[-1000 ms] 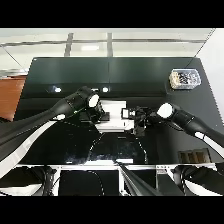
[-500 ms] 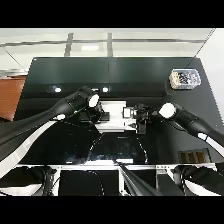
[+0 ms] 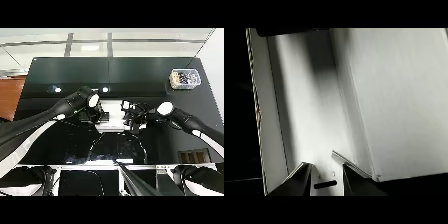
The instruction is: Fold the box and place the chain.
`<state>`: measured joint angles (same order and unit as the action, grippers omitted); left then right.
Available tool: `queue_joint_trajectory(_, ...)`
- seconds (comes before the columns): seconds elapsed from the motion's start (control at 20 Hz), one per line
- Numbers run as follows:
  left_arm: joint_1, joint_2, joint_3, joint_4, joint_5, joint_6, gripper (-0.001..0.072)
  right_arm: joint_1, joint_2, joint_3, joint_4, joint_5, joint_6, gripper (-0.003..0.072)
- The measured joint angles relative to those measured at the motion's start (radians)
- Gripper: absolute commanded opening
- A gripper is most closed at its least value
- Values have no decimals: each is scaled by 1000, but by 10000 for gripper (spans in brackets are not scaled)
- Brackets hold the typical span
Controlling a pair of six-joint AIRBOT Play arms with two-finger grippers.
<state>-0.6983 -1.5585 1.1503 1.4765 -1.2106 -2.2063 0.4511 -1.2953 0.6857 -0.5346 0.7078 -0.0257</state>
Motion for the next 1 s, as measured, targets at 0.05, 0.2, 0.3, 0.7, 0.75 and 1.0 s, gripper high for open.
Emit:
queue_joint_trajectory(0.05,0,0,0,0,0,0,25,0,-8,0,19,0,0,445)
queue_joint_trajectory(0.2,0,0,0,0,-1,0,25,0,-22,0,55,3,1,366)
queue_joint_trajectory(0.3,0,0,0,0,0,0,26,0,-25,0,62,11,5,38)
queue_joint_trajectory(0.7,0,0,0,0,0,0,26,-231,113,50,-119,224,589,12)
queue_joint_trajectory(0.75,0,0,0,0,0,0,26,-306,129,55,-151,261,685,13)
queue_joint_trajectory(1.0,0,0,0,0,0,0,26,-688,136,-19,-202,387,1041,12)
